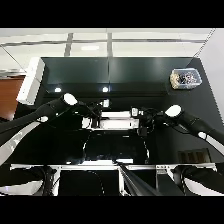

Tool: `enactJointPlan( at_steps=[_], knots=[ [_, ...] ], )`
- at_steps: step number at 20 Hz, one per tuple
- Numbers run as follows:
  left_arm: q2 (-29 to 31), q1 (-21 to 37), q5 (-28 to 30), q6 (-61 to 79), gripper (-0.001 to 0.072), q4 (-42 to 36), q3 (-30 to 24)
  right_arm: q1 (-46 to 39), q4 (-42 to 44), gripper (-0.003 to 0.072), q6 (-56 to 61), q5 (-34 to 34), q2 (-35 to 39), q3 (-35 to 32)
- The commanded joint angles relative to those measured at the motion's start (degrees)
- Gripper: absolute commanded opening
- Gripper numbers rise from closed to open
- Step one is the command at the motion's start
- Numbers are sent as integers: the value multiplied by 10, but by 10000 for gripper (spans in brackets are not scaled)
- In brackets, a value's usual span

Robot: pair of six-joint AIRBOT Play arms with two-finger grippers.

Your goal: Fold the box and place the chain.

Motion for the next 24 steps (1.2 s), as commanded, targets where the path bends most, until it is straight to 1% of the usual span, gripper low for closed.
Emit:
enactJointPlan(
  at_steps=[1,6,14,17,24],
  knots=[
    [0,0,0,-1,26,0,0,1,-7,689,11,2,-15,3],
    [0,0,0,-1,26,0,0,1,-21,689,44,1,-28,17],
    [0,0,1,-1,27,0,0,3,-23,688,45,1,-28,17],
    [-1,0,1,-1,26,0,0,15,-45,688,52,-4,-29,17],
    [-1,0,1,-1,27,0,0,15,-41,688,56,-8,-30,17]
  ],
)
